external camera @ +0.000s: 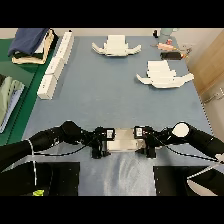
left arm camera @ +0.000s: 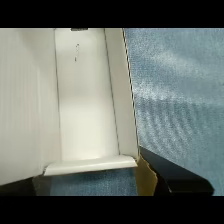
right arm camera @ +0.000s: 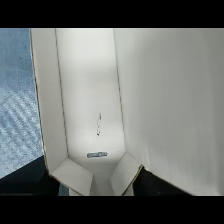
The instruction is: Fold the box.
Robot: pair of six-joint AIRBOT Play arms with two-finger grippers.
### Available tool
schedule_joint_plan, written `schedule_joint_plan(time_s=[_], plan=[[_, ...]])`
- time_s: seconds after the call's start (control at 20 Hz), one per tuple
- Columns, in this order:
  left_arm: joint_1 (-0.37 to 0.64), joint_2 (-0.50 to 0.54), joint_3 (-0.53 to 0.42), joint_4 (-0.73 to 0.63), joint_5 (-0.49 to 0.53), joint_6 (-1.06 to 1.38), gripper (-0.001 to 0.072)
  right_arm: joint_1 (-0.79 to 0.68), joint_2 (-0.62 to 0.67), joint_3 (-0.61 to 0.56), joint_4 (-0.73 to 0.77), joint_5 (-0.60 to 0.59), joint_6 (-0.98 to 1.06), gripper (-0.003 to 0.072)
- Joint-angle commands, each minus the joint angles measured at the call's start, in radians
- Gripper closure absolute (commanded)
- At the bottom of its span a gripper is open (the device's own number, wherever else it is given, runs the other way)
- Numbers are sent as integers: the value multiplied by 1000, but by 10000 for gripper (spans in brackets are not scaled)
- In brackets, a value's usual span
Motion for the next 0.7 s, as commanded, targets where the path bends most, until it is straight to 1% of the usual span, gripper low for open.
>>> schedule_joint_plan(time_s=[0.0, 0.05, 0.15, 0.55, 0.65], plan=[[0, -1, 0, -3, 7, -13, 17, 0, 0, 1, 0, 0, 1, 142], [0, -1, 0, -3, 31, -44, 62, 0, 0, 1, 0, 0, 1, 142], [1, -1, 0, -3, 51, -67, 61, 0, 0, 1, 0, 0, 1, 142], [3, 5, -6, -6, 48, -63, 51, 0, 0, 1, 0, 0, 1, 141], [23, 25, -24, -40, 47, -34, 51, 0, 0, 1, 0, 0, 1, 141]])
